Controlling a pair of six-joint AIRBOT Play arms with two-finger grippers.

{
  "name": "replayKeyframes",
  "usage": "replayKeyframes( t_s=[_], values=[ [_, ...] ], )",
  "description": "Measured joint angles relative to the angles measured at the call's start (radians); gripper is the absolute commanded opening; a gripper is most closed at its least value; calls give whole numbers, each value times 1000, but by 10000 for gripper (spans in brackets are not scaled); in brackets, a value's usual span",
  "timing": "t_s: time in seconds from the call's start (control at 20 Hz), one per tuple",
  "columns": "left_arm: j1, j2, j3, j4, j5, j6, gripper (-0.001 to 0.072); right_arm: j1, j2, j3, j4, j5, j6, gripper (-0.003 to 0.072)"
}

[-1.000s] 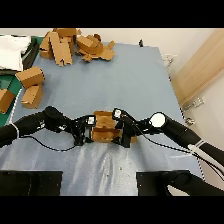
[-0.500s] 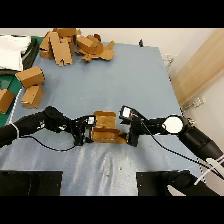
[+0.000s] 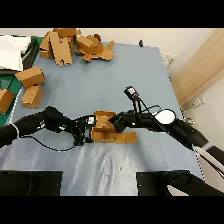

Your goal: Fold the box.

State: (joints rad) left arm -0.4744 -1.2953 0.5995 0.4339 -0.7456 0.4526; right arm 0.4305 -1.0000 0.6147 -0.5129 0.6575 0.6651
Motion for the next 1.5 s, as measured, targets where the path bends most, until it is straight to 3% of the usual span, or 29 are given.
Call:
replayKeyframes(
  t_s=[0.3,0.45,1.1,1.25,1.5],
  values=[
    [0,0,0,0,8,0,450,1,-258,44,212,2,98,2],
    [0,0,0,0,11,0,451,1,-322,50,253,15,113,2],
    [0,0,0,0,13,0,450,0,-338,73,212,8,93,2],
    [0,0,0,0,13,0,451,-12,-261,91,127,12,102,2],
    [0,0,0,-1,13,0,451,-114,-112,100,-308,88,342,2]
  ],
)
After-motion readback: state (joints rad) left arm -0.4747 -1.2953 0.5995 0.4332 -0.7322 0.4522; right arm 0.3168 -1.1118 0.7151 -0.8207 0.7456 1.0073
